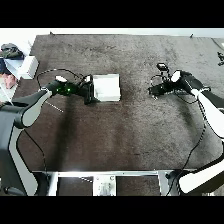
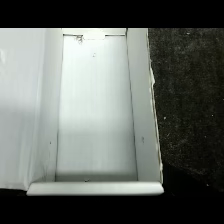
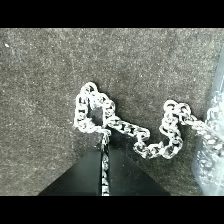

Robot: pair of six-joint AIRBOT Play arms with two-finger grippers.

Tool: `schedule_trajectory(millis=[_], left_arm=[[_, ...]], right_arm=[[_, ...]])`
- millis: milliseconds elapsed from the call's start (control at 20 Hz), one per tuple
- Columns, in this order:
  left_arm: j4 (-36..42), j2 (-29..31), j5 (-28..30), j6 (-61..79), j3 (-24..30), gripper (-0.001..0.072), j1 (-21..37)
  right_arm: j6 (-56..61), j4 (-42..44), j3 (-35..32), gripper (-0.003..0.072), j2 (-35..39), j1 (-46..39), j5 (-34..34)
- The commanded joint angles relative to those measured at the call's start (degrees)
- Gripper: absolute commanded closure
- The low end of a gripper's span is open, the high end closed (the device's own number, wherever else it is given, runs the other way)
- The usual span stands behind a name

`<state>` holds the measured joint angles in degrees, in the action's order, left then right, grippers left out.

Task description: Fold the box and place the chain.

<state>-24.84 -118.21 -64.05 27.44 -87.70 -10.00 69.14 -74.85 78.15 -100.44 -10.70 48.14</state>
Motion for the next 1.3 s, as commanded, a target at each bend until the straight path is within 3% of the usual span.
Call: schedule_trajectory(millis=[0, 150, 400, 700, 950, 1250], left_arm=[[0.00, 0.04, 0.02, 0.02, -0.04, 0.0243, 0.04], [0.00, 0.04, 0.02, 0.02, -0.04, 0.0243, 0.04], [0.00, 0.04, 0.02, 0.02, -0.04, 0.0243, 0.04], [0.00, 0.04, 0.00, 0.02, -0.04, 0.0243, 0.04], [0.00, 0.04, 0.02, 0.02, -0.04, 0.0243, 0.04], [0.00, 0.04, 0.00, 0.02, -0.04, 0.0243, 0.04]], right_arm=[[-8.74, 13.66, 0.20, 0.0693, 6.08, 0.31, -0.33], [-17.44, 25.18, 1.07, 0.0694, 15.63, 2.78, -1.44], [-19.76, 26.27, 11.06, 0.0695, 23.93, 12.33, -1.42], [-20.11, 26.25, 19.58, 0.0695, 21.46, 23.30, -1.90], [-20.04, 26.27, 20.52, 0.0695, 16.20, 28.09, -1.95], [-17.88, 26.03, 20.39, 0.0694, 10.51, 28.37, 5.07]])
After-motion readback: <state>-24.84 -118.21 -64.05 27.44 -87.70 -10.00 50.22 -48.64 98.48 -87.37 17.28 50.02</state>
